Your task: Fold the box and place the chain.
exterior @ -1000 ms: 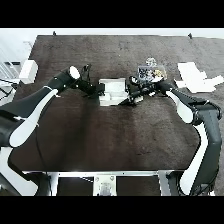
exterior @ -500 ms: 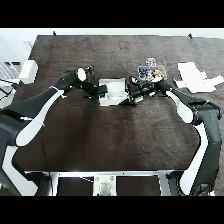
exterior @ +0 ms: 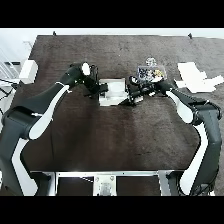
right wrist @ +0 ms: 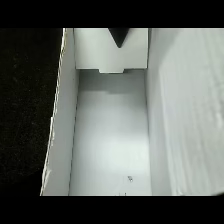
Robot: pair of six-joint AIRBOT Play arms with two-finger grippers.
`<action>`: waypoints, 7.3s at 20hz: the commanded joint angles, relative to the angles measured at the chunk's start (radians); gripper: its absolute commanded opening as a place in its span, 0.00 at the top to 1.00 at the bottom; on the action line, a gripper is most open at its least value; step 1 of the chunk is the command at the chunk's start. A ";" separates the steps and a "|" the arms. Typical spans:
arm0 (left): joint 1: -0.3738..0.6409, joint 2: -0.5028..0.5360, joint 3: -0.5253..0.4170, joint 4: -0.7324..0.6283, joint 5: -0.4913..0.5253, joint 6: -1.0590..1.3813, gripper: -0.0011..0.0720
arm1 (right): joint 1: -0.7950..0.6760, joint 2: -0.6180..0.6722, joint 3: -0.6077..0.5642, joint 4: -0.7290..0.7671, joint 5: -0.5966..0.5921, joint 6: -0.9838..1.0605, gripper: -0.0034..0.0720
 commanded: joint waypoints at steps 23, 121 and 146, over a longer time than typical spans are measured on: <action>-0.030 -0.024 0.046 0.131 -0.027 -0.026 0.39 | 0.000 0.000 0.000 0.000 0.000 0.000 0.20; 0.312 0.016 -0.392 -0.843 0.056 2.471 0.01 | 0.000 0.000 0.000 0.000 0.000 0.000 0.20; 0.238 -0.074 -0.355 -0.932 0.113 2.553 0.09 | 0.000 0.000 0.000 0.000 0.000 0.000 0.20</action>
